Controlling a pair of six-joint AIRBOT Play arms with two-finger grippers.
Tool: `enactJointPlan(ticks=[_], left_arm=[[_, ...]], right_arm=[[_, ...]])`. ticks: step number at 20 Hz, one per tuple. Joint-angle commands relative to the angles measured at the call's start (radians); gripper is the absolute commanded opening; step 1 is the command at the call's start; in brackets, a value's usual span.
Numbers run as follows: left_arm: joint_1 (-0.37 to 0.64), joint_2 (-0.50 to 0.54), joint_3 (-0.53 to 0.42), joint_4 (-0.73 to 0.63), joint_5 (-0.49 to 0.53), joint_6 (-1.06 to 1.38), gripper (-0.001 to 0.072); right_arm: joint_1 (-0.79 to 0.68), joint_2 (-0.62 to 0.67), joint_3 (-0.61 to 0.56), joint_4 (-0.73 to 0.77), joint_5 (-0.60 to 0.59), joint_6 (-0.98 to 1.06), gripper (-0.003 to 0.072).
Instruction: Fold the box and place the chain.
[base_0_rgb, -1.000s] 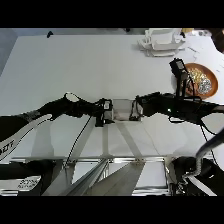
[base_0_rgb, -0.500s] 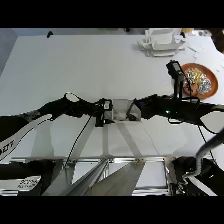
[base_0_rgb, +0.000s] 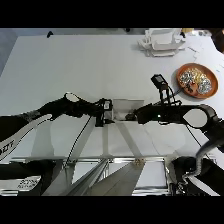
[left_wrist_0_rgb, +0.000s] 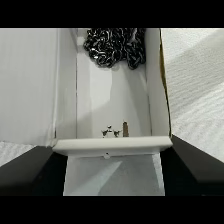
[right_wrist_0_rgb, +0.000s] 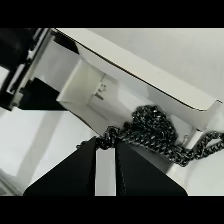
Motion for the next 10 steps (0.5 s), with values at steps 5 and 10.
enactJointPlan(ticks=[5,10], left_arm=[[0.0,0.0,0.0,0.0,0.0,0.0,0.0138],[0.0,0.0,0.0,0.0,0.0,0.0,0.0138]], right_arm=[[0.0,-0.065,-0.01,-0.003,0.0,-0.008,0.0037],[0.0,-0.029,-0.009,-0.003,0.007,-0.009,0.0189]])
